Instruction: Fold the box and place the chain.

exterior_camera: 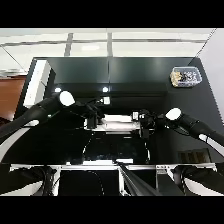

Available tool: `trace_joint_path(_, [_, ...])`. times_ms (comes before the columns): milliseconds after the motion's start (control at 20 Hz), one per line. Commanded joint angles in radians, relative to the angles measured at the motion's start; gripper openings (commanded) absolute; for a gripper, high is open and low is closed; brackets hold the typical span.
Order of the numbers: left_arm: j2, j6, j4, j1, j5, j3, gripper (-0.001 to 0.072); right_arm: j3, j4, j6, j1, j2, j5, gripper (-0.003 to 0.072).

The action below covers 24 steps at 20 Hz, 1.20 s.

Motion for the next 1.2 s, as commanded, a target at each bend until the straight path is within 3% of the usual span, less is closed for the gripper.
trace_joint_path(0, [0.116, -0.209, 0.167, 0.055, -0.182, 0.0, 0.0517, 0.0, 0.0, 0.0, 0.001, 0.0, -0.001, 0.042])
trace_joint_path(100, [0.178, -0.307, 0.153, 0.108, -0.255, -0.005, 0.0499, 0.0, 0.0, 0.0, 0.001, 0.0, -0.001, 0.042])
trace_joint_path(150, [0.203, -0.342, 0.126, 0.128, -0.277, -0.019, 0.0431, 0.0, 0.0, 0.0, 0.001, 0.0, -0.001, 0.0421])
trace_joint_path(200, [0.225, -0.354, 0.07, 0.146, -0.303, -0.04, 0.0201, 0.0, 0.0, 0.0, 0.001, 0.0, -0.001, 0.042])
trace_joint_path(250, [0.24, -0.346, 0.009, 0.155, -0.335, -0.061, 0.0027, 0.0, 0.0, 0.0, 0.001, 0.0, -0.001, 0.0421])
trace_joint_path(400, [0.256, -0.346, -0.236, 0.144, -0.338, -0.147, 0.0027, 0.0, 0.0, 0.0, 0.001, 0.0, -0.001, 0.0421])
trace_joint_path(600, [0.248, -0.346, -0.496, 0.055, -0.045, -0.254, 0.0027, 0.0, 0.0, 0.0, 0.001, 0.0, -0.001, 0.0421])
trace_joint_path(850, [0.171, -0.228, -0.703, -0.046, 0.319, -0.251, 0.0028, 0.0, 0.0, 0.0, 0.001, 0.0, -0.001, 0.0421])
trace_joint_path(1000, [0.119, -0.219, -0.705, -0.051, 0.5, -0.217, 0.0028, 0.0, 0.0, 0.0, 0.001, 0.0, -0.001, 0.0421])
trace_joint_path(1150, [0.029, -0.225, -0.668, -0.036, 0.479, -0.164, 0.0028, 0.0, 0.0, 0.0, 0.001, 0.0, -0.001, 0.0421])
